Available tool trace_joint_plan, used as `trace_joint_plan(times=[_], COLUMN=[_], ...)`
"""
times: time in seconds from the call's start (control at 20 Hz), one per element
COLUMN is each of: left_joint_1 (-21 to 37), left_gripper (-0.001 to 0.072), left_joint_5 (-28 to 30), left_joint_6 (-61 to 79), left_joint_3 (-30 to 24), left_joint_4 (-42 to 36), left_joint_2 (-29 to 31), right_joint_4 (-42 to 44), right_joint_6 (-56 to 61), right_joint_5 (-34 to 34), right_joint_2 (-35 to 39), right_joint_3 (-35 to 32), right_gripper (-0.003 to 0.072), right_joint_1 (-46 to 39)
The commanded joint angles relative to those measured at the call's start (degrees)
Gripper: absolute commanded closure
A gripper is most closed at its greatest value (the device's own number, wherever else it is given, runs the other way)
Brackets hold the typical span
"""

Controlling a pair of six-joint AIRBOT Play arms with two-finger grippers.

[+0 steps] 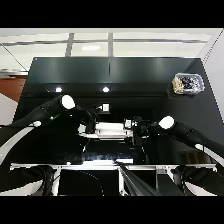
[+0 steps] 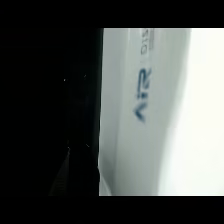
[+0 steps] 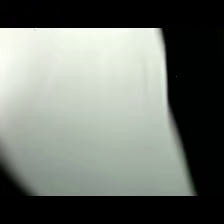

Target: Fold the box and place the chain.

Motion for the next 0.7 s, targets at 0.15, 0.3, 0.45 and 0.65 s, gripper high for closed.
trace_joint_plan(times=[0.15, 0.3, 0.45, 0.65], left_joint_1=[7.7, 12.8, 15.2, 11.6], left_gripper=[0.0171, 0.0286, 0.0680, 0.0681], left_joint_5=[-6.7, -13.7, -27.0, -27.4], left_joint_6=[-14.0, -23.6, -30.8, -32.9], left_joint_3=[1.9, 1.9, 1.6, -6.1], left_joint_4=[8.1, 8.3, 7.1, -7.6], left_joint_2=[8.3, 12.8, 14.1, 14.2], right_joint_4=[0.0, 0.0, 0.0, 0.0], right_joint_6=[0.0, 0.0, 0.0, 0.0], right_joint_5=[0.0, 0.0, 0.0, 0.0], right_joint_2=[0.0, 0.0, 0.0, 0.0], right_joint_3=[0.0, 0.0, 0.0, 0.0], right_gripper=[0.0218, 0.0218, 0.0218, 0.0218], right_joint_1=[0.0, 0.0, 0.0, 0.0])
